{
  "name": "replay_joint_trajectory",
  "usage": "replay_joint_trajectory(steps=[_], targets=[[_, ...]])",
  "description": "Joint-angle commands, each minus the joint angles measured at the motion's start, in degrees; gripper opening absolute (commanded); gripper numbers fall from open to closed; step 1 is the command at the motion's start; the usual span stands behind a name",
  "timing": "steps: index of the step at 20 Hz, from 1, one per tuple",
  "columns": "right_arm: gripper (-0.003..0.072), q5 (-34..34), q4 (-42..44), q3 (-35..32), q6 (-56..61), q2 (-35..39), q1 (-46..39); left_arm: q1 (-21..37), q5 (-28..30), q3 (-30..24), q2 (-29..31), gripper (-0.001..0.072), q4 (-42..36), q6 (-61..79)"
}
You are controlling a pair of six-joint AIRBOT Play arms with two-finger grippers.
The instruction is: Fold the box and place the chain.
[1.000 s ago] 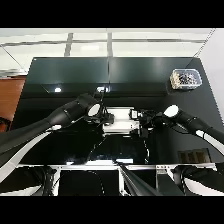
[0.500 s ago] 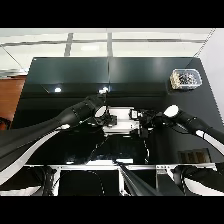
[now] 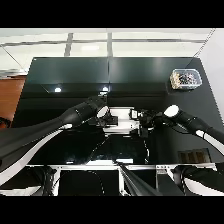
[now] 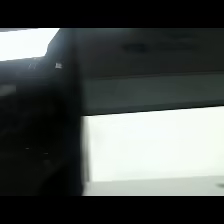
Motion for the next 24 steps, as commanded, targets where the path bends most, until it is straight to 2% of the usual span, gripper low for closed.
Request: replay_joint_trajectory(steps=[1, 6, 7, 8, 9, 10, 13, 15, 17, 18, 19, 20, 24], targets=[[0.0166, 0.04, 0.0, 0.04, -0.02, -0.02, 0.02, -0.09, 0.52, 0.33, -0.17, 0.0064, -0.76, 0.0], [0.0166, 0.04, 0.0, 0.04, -0.02, -0.02, 0.02, -0.09, 0.33, 0.33, -0.17, 0.0055, -0.92, 0.0], [0.0166, 0.04, 0.0, 0.04, -0.02, -0.02, 0.02, -0.09, 0.28, 0.39, -0.17, 0.0148, -1.01, 0.0], [0.0166, 0.04, 0.0, 0.04, -0.02, -0.02, 0.02, -0.09, -0.11, 0.63, -0.17, 0.0331, -0.96, 0.0], [0.0166, 0.04, 0.0, 0.04, -0.02, -0.02, 0.02, -0.09, -0.26, 0.85, -0.15, 0.0442, -0.94, 0.0], [0.0166, 0.04, 0.0, 0.04, -0.02, -0.02, 0.02, -0.09, -0.37, 1.18, -0.17, 0.0475, -0.5, -0.02], [0.0166, 0.04, 0.0, 0.04, -0.02, -0.02, 0.02, -0.09, -0.7, 1.49, -0.17, 0.0473, 0.85, -0.9], [0.0166, 0.04, 0.0, 0.04, -0.02, -0.02, 0.02, 0.07, -2.01, 1.51, -0.17, 0.0457, 1.22, -1.75], [0.0166, 0.04, 0.0, 0.04, -0.02, -0.02, 0.02, 0.13, -2.36, 1.51, -0.17, 0.0297, 1.22, -1.79], [0.0166, 0.04, 0.0, 0.04, -0.02, -0.02, 0.02, 0.13, -2.21, 1.51, -0.17, 0.0272, 1.2, -1.81], [0.0166, 0.04, 0.0, 0.04, -0.02, -0.02, 0.02, 0.13, -2.1, 1.51, -0.17, 0.0115, 1.2, -1.79], [0.0166, 0.04, -0.02, 0.04, -0.02, -0.02, 0.02, 0.11, -1.9, 1.51, -0.17, 0.0027, 1.09, -1.73], [0.0174, 0.07, -0.02, 0.04, -0.02, -0.02, 0.02, 0.11, -1.97, 1.51, -0.17, 0.0027, 0.52, -0.42]])
